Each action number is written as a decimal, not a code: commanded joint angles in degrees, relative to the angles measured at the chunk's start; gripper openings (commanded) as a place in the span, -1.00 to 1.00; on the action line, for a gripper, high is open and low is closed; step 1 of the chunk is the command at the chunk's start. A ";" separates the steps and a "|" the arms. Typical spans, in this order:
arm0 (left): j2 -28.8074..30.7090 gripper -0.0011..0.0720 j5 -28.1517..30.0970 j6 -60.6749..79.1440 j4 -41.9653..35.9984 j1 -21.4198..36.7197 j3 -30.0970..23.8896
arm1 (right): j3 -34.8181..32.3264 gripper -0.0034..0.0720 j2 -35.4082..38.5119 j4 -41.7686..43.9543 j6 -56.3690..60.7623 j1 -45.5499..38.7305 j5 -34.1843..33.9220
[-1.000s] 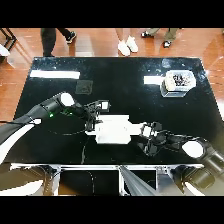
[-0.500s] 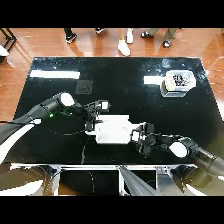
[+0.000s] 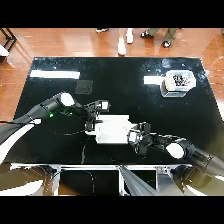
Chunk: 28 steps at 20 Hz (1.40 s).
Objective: Fold the box and place the chain.
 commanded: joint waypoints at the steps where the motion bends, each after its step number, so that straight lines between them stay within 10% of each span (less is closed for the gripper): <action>1: -0.04 -0.93 0.00 0.00 0.00 -0.02 -0.04 | 0.04 0.93 -0.90 0.48 -0.24 1.49 -1.42; 28: -0.02 -0.93 -1.29 0.00 0.02 -0.02 -0.04 | 7.21 0.94 -2.67 3.91 0.35 -3.17 -1.73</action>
